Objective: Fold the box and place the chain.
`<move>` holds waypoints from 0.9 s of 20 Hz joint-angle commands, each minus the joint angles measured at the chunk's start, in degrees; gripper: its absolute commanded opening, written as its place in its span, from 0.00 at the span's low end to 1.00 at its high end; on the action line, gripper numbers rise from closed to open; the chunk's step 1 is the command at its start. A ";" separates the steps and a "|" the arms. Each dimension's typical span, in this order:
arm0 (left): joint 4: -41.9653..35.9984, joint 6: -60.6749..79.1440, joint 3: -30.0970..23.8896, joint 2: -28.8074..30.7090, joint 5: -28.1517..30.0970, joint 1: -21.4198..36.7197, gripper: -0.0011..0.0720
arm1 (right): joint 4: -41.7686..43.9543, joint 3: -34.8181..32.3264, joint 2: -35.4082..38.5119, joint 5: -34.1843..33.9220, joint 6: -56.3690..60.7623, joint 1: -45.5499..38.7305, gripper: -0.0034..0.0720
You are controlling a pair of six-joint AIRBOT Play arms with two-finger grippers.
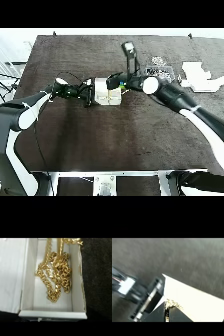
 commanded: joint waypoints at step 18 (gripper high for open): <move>0.02 0.00 0.00 -0.02 0.02 0.00 0.59 | -2.19 0.39 6.78 -1.03 -0.96 0.83 0.05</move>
